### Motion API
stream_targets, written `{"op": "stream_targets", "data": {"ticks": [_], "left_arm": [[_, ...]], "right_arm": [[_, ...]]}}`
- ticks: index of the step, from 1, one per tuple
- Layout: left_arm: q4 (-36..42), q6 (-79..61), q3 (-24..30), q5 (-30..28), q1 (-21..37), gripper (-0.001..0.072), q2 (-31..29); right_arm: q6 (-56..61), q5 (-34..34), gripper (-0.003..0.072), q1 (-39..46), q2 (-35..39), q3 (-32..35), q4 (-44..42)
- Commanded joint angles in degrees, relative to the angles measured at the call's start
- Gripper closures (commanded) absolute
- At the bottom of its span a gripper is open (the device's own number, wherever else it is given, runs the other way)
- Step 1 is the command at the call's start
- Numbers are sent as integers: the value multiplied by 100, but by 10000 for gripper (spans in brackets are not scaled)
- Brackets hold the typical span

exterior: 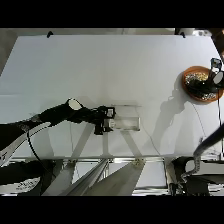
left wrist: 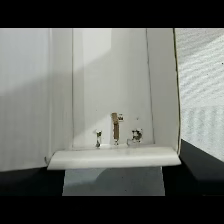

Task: Fold the box and place the chain.

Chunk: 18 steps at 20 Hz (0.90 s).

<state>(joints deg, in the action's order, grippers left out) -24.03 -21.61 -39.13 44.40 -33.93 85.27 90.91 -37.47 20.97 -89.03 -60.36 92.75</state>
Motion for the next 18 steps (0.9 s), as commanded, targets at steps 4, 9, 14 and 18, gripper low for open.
{"op": "stream_targets", "data": {"ticks": [4,9,14,18], "left_arm": [[0,-2,-2,0,2,372,0],[0,-2,-2,-2,2,372,0],[0,-2,-2,-2,2,372,0],[0,-2,-2,0,2,372,0]], "right_arm": [[-162,-35,536,4,-109,2,-299],[-162,-195,674,4,-52,2,-297],[-164,-372,674,4,509,2,-286],[-584,-931,674,4,1088,2,-306]]}}
